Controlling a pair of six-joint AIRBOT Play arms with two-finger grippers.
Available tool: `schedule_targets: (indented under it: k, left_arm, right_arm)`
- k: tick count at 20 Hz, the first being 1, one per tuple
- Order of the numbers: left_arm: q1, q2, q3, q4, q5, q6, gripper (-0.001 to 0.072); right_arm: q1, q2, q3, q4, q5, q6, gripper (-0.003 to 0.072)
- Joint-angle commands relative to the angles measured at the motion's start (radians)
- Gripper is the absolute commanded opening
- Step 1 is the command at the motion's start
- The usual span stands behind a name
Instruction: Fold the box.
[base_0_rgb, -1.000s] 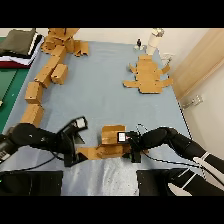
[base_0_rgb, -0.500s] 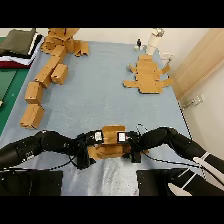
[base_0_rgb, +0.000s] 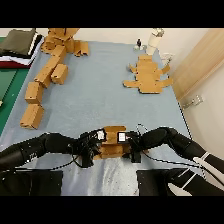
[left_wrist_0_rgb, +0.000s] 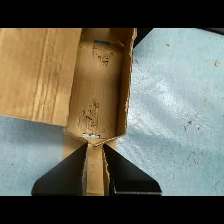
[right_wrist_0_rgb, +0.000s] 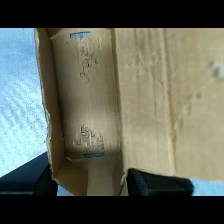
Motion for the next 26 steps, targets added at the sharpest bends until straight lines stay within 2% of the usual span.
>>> schedule_targets:
  k: [1, 5, 7, 8, 11, 19, 20, 21, 26]
  left_arm:
    - [-0.001, -0.007, 0.000, -0.005, 0.027, 0.013, 0.0154]
    - [-0.005, -0.029, 0.000, -0.013, 0.054, 0.013, 0.0152]
    - [-0.027, -0.032, 0.000, -0.031, 0.111, 0.013, 0.0136]
    - [-0.042, -0.032, 0.000, -0.030, 0.146, 0.015, 0.0010]
    - [-0.077, -0.032, 0.000, -0.031, 0.207, 0.014, 0.0011]
    - [-0.089, -0.032, 0.000, -0.042, 0.205, 0.013, 0.0026]
    - [-0.088, -0.032, 0.000, -0.053, 0.206, 0.013, 0.0322]
    - [-0.088, -0.032, 0.000, -0.055, 0.206, 0.010, 0.0559]
    - [-0.088, -0.032, 0.000, -0.055, 0.206, 0.009, 0.0563]
  right_arm:
    - [0.001, 0.000, 0.001, 0.000, 0.000, 0.000, 0.0500]
    - [0.001, 0.000, 0.001, 0.000, 0.000, 0.000, 0.0500]
    - [0.001, 0.000, 0.001, 0.000, 0.000, 0.000, 0.0500]
    - [0.001, 0.000, 0.001, 0.000, 0.000, 0.000, 0.0500]
    - [0.001, 0.000, 0.001, 0.000, 0.000, 0.000, 0.0500]
    - [0.001, 0.000, 0.001, 0.000, 0.000, 0.000, 0.0500]
    - [0.001, 0.000, 0.001, 0.000, 0.000, 0.000, 0.0500]
    - [0.001, 0.000, 0.001, 0.000, 0.000, 0.000, 0.0500]
    - [0.001, 0.000, 0.001, 0.000, 0.000, 0.000, 0.0500]
